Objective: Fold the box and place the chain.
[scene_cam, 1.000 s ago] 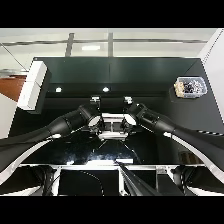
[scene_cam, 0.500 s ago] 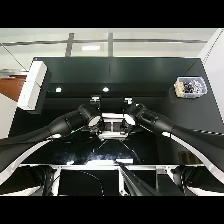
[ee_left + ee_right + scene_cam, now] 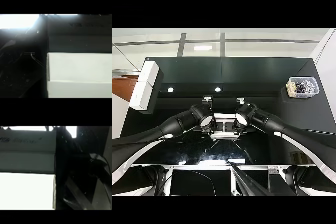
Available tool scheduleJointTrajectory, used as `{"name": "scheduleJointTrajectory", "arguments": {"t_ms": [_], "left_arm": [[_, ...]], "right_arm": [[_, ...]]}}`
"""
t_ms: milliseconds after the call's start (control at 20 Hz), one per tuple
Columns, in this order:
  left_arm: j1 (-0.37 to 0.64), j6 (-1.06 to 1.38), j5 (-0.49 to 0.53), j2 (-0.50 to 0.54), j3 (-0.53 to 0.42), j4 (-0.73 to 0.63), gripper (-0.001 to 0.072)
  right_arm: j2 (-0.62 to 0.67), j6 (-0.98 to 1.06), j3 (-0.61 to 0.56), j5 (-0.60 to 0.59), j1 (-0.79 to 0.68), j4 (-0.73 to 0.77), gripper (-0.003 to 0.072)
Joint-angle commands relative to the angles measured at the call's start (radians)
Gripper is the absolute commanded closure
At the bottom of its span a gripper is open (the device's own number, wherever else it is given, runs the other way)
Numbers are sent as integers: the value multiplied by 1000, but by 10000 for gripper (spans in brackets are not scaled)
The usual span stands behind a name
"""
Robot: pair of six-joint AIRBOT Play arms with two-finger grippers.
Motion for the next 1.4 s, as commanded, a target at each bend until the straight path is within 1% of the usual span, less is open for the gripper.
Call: {"name": "scheduleJointTrajectory", "arguments": {"t_ms": [0,50,100,150,350,400,450,500,600,800,950,1050,1150,1250,1350], "left_arm": [[1,0,0,0,0,0,679],[1,0,1,0,0,0,679],[1,0,1,0,0,0,679],[1,0,1,0,0,0,679],[1,0,1,0,0,0,679],[1,0,1,0,0,0,679],[1,0,0,0,0,0,679],[1,0,1,0,0,0,680],[1,0,1,0,0,0,679],[1,0,0,0,0,0,679],[1,0,0,0,0,0,679],[1,0,0,0,0,0,679],[1,0,0,0,0,0,680],[1,0,1,0,0,0,679],[1,0,0,0,0,0,679]], "right_arm": [[-1,0,0,11,1,3,527],[0,0,0,11,1,3,472],[0,0,0,14,1,2,484],[0,0,0,14,1,1,617],[1,0,0,14,1,0,616],[2,0,0,15,1,0,439],[3,0,0,22,1,0,333],[7,0,0,30,1,0,304],[23,-3,0,49,1,-1,304],[90,-31,0,48,-1,-5,304],[162,-66,0,75,-8,-10,304],[235,-113,0,117,-18,-34,304],[336,-151,0,201,-36,-136,304],[422,-163,0,309,-74,-338,305],[467,-247,-8,365,-157,-533,305]]}}
